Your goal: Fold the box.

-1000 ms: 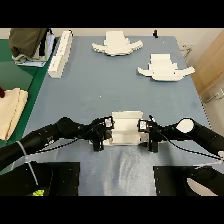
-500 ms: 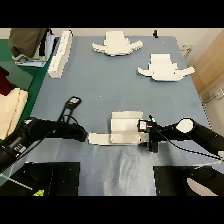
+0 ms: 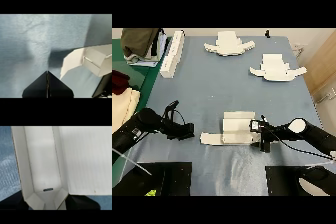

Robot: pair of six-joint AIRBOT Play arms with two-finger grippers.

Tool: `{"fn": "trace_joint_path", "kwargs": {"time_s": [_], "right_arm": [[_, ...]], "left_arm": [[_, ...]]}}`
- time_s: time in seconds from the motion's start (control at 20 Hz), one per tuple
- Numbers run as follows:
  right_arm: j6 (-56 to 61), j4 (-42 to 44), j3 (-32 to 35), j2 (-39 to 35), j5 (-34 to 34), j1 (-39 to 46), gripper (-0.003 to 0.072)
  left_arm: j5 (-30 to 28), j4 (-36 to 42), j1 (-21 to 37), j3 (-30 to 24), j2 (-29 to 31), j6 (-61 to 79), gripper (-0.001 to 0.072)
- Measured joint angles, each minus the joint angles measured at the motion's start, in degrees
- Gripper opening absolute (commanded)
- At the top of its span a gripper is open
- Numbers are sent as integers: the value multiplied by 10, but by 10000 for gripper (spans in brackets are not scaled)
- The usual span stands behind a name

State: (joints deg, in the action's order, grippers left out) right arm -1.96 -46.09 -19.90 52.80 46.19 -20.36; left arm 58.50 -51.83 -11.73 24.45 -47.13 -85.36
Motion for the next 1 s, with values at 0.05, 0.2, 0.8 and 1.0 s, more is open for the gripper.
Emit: {"fn": "trace_joint_path", "kwargs": {"time_s": [0.05, 0.2, 0.8, 1.0], "right_arm": [[0, 0, 0, 0, 0, 0, 546], [0, 0, 0, 0, 0, 0, 546], [0, 0, 0, 0, 0, 0, 546], [0, 0, 0, 0, 0, 0, 546]], "left_arm": [[-10, 13, -11, 0, -18, 7, 15], [-43, 38, -49, -3, -75, 18, 15], [-86, 219, -131, 0, -133, 136, 16], [-85, 239, -137, 24, -127, 154, 507]]}}
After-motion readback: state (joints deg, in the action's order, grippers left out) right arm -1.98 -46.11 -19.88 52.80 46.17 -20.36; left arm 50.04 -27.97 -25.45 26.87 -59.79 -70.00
